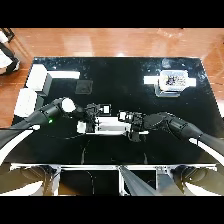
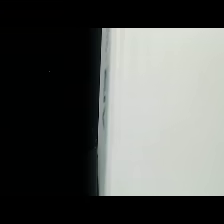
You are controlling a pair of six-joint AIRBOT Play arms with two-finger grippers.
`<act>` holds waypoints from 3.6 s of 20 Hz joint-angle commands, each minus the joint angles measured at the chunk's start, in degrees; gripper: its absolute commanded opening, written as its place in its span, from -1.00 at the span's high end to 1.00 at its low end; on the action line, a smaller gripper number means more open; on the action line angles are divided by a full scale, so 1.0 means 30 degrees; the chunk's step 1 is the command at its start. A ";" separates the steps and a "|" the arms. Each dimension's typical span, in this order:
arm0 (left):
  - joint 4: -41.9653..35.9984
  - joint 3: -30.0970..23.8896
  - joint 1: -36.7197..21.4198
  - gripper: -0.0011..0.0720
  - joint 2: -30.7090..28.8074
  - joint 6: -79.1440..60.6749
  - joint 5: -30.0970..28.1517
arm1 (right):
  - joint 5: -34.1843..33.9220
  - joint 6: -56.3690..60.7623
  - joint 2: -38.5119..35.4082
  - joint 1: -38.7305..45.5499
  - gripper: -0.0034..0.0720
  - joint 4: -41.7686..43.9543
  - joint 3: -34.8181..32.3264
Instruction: Fold the box and place the chain.
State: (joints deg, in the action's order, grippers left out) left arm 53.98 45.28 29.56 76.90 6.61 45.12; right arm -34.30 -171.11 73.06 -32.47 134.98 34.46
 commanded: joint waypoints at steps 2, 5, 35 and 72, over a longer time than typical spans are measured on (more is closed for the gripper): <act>0.0000 0.0015 -0.0007 0.91 0.0007 0.0000 0.0007 | -0.0073 -0.0007 -0.0015 -0.0015 0.43 -0.0007 0.0000; -0.0007 0.0015 -0.0007 0.91 0.0007 0.0007 0.0015 | -0.0153 -0.0007 -0.0015 -0.0015 0.44 -0.0007 0.0000; -0.0838 -0.0852 -0.0969 0.92 -0.7643 1.2386 0.8757 | -0.0648 0.0036 -0.0015 -0.0015 0.44 -0.0015 0.0000; 0.1610 -0.4291 -0.3832 0.92 -0.8816 1.0367 0.2681 | -0.0780 0.0248 -0.0015 -0.0015 0.44 -0.0080 0.0000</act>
State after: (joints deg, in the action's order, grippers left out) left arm 67.02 38.04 19.81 53.98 44.62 56.36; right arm -36.67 -170.39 73.03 -32.47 134.74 34.48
